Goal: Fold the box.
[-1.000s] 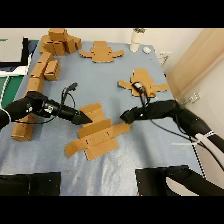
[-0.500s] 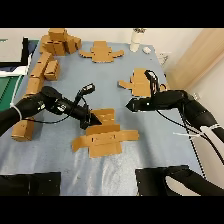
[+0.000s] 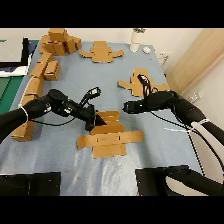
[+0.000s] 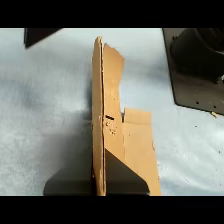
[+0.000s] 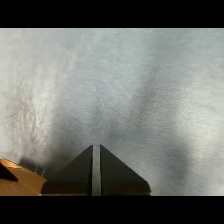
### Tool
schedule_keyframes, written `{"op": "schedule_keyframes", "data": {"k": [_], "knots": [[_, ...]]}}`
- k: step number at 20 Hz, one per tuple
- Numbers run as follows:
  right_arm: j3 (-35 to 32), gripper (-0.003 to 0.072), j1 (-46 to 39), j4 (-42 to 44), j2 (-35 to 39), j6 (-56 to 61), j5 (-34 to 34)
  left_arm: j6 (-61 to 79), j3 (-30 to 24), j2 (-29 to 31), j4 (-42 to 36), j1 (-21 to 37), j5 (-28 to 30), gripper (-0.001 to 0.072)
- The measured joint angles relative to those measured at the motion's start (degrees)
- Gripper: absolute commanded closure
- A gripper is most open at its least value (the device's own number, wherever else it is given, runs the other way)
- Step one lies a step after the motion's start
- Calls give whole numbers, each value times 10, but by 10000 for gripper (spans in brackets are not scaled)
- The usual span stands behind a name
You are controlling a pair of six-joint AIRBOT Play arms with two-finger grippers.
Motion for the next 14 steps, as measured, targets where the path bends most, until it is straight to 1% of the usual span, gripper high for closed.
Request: {"op": "schedule_keyframes", "data": {"k": [3,6,10,14], "knots": [[0,617,2,0,-4,0,7,39,-33,19,-30,-6,33,695],[0,617,2,0,-6,0,19,56,-56,35,-30,-16,52,695],[0,617,3,0,-7,0,36,58,-67,44,-9,-49,71,695],[0,618,3,0,-7,0,42,52,-71,47,1,-67,87,694]]}}
